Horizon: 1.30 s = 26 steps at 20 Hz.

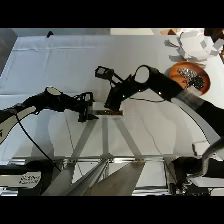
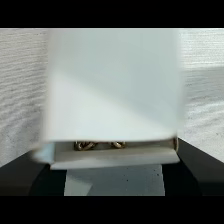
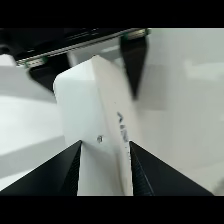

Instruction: Fold the box and place the chain.

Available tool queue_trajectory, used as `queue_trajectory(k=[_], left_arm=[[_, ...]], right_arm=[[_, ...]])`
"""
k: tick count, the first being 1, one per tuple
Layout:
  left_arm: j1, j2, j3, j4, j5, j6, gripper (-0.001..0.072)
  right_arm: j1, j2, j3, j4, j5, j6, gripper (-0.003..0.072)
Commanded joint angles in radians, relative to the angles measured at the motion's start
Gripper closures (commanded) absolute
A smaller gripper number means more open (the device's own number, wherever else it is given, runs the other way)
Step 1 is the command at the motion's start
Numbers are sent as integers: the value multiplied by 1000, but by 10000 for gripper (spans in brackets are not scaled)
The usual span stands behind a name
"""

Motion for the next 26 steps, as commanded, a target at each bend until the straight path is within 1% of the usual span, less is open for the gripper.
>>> queue_trajectory(k=[1, 3, 4, 6, 7, 10, 12, 18, 19, 20, 21, 22, 26], left_arm=[[0, 0, 0, 0, 0, 0, 380], [0, 0, 0, 0, 0, 0, 380], [0, 0, 0, 0, 0, 0, 380], [0, 0, 0, 0, 0, 0, 380], [0, 0, 0, 0, 0, 0, 380], [0, 0, 0, 0, 0, 0, 380], [0, 0, 0, 0, 0, 0, 380], [0, 0, 0, 0, 0, 0, 380], [0, 0, 0, 0, 0, 0, 380], [0, 0, 0, 0, 0, 0, 380], [0, 0, 0, 0, 0, 0, 380], [0, 0, 0, 0, 0, 0, 380], [0, 0, 0, 0, 0, 0, 380]], right_arm=[[48, 81, -118, -55, -213, -6, 351], [64, 91, -153, -54, -230, -6, 360], [72, 91, -163, -55, -230, -7, 405], [87, 91, -169, -61, -229, -6, 433], [95, 91, -169, -72, -229, -6, 464], [111, 91, -169, -91, -229, -6, 475], [120, 91, -170, -99, -226, -6, 613], [134, 91, -170, -106, -219, -3, 609], [134, 91, -172, -105, -215, -2, 590], [134, 91, -178, -105, -214, -2, 547], [134, 91, -186, -105, -214, -2, 486], [134, 91, -195, -105, -213, -2, 454], [134, 91, -206, -106, -216, -3, 453]])
